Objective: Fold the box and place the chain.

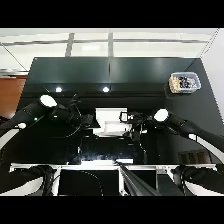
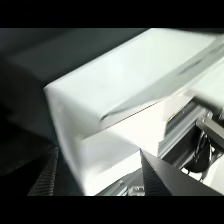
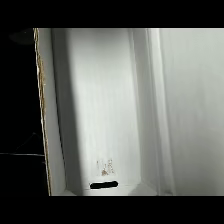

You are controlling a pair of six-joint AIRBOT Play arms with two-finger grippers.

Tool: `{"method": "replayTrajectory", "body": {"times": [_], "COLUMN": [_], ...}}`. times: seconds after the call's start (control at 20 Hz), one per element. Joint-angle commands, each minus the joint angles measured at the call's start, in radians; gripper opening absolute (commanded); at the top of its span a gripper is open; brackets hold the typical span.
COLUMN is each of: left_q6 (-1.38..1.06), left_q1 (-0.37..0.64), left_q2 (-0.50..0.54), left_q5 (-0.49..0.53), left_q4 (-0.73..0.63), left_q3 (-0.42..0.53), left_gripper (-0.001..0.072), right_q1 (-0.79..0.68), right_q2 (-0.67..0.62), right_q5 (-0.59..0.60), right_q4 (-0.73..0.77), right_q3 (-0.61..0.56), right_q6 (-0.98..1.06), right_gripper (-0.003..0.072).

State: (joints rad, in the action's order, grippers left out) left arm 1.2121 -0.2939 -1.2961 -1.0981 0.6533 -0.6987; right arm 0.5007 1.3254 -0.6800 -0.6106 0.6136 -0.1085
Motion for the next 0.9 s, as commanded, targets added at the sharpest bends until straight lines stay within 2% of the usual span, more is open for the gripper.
{"method": "replayTrajectory", "body": {"times": [0.0,0.1,0.3,0.65,0.85], "left_q6": [0.062,0.091,0.263,0.527,0.602], "left_q1": [-0.063,-0.080,-0.130,-0.244,-0.305], "left_q2": [0.001,0.001,0.001,-0.005,-0.006], "left_q5": [0.088,0.098,0.047,0.042,0.049], "left_q4": [-0.002,0.016,0.210,0.417,0.453], "left_q3": [-0.011,-0.019,-0.086,-0.167,-0.185], "left_gripper": [0.0580,0.0579,0.0579,0.0570,0.0554], "right_q1": [0.001,0.001,0.001,0.001,0.001], "right_q2": [0.000,0.000,0.000,0.000,0.000], "right_q5": [0.000,0.000,0.000,0.000,0.000], "right_q4": [0.000,0.000,0.000,0.000,0.000], "right_q3": [0.000,0.000,0.000,0.000,0.000], "right_q6": [0.000,0.000,0.000,0.000,0.000], "right_gripper": [0.0234,0.0234,0.0234,0.0234,0.0234]}}
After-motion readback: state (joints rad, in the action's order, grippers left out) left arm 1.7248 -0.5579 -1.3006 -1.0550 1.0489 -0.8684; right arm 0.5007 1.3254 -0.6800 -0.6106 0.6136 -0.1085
